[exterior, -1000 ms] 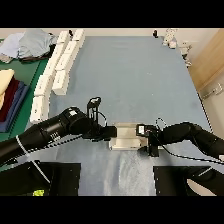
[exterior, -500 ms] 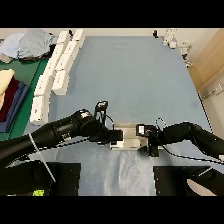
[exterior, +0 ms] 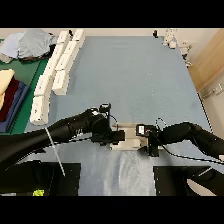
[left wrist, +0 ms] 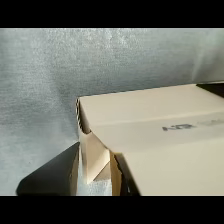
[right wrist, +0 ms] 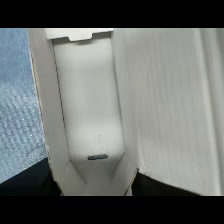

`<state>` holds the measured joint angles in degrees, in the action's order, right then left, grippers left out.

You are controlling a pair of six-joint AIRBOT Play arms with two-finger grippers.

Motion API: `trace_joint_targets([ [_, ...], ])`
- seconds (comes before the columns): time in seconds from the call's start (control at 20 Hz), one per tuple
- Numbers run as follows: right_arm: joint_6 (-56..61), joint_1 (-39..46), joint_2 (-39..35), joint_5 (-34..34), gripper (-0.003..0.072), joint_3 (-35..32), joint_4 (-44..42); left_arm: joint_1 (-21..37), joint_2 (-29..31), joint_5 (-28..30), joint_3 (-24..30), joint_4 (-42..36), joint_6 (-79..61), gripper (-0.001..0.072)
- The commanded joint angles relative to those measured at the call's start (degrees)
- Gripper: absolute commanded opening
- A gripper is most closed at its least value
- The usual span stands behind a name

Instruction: Fold the box.

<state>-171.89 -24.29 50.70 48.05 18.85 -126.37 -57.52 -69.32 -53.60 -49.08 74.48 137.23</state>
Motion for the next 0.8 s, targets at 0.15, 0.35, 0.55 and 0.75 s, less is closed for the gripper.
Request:
trace_joint_targets([
  [0.15, 0.00, -0.02, -0.04, 0.00, 0.0489, 0.00, -0.02, -0.42, -6.10, -2.03, -5.03, 2.43, 0.85, 0.0313],
  [0.35, 0.00, -0.02, -0.04, 0.00, 0.0489, 0.00, -0.02, -2.38, -10.38, -7.61, -8.41, 5.29, 2.29, 0.0313],
  [0.55, 0.00, -0.02, -0.04, 0.00, 0.0489, 0.00, 0.00, -3.87, -10.97, -8.17, -8.76, 7.21, 4.28, 0.0260],
  [0.75, 0.00, -0.02, -0.04, 0.00, 0.0490, 0.00, -0.02, -3.93, -10.97, -8.09, -8.76, 7.41, 5.46, 0.0012],
])
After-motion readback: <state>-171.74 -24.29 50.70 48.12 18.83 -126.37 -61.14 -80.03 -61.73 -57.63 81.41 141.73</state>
